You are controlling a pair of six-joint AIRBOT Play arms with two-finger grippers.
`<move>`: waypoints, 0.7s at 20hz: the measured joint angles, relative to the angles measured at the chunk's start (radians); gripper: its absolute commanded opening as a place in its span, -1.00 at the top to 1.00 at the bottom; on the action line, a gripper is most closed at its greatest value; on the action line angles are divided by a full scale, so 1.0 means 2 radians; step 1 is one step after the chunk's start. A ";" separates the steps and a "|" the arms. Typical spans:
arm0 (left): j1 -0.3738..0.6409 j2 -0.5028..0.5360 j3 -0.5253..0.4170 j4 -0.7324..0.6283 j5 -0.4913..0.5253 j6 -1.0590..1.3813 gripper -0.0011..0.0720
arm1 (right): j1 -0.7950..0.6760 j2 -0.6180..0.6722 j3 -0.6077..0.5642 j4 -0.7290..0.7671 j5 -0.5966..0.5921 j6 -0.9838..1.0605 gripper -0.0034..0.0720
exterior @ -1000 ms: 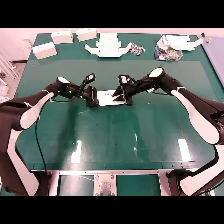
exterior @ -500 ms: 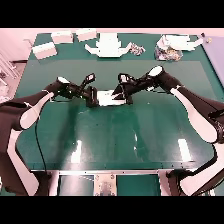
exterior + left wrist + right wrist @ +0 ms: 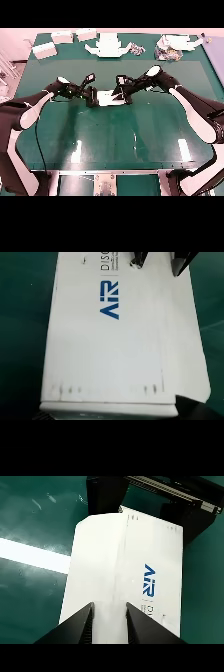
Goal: Fold the box and place the chain.
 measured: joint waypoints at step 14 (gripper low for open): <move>0.000 0.000 0.000 -0.001 0.001 0.000 -0.36 | 0.007 0.000 0.031 -0.024 -0.038 0.006 0.19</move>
